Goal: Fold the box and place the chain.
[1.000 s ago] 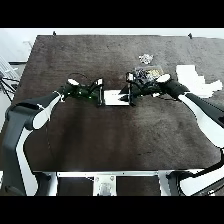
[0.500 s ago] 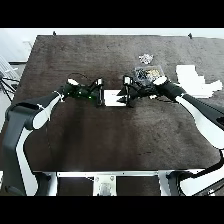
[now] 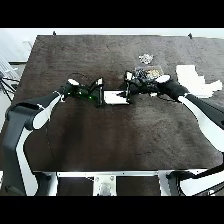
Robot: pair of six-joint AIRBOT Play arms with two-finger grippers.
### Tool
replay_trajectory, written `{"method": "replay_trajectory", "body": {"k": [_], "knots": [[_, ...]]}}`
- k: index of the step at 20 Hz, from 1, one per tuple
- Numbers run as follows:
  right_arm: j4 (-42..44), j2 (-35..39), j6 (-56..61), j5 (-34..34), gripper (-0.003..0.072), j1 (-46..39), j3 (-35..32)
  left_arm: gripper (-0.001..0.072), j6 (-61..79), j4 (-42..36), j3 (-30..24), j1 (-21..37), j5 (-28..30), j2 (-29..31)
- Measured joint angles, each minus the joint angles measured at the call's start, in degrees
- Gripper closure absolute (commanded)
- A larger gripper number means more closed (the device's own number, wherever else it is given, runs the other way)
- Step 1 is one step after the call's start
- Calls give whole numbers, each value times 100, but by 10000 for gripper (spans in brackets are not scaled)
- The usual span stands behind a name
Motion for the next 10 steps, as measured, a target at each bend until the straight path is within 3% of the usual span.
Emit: {"method": "replay_trajectory", "body": {"k": [1, 2, 3, 4, 6, 9, 10], "knots": [[24, 46, -15, 2, 481, -2, 0, 295, -2, -2, 0, 0, 2, 0], [42, 105, -13, 39, 471, -7, 0, 295, -9, -2, 0, 0, 7, 2], [44, 162, 15, 94, 452, -17, 0, 295, -20, -4, 0, 0, 15, 0], [59, 227, 81, 188, 378, -44, 0, 295, -20, -4, 0, 0, 15, 0], [63, 308, 192, 446, 371, -118, 2, 295, -22, -7, 0, 0, 17, 0], [42, 367, 415, 876, 482, -247, 2, 295, -22, -9, 0, 0, 20, 0], [22, 376, 496, 1058, 563, -278, 2, 295, -22, -9, 0, 0, 20, 0]]}}
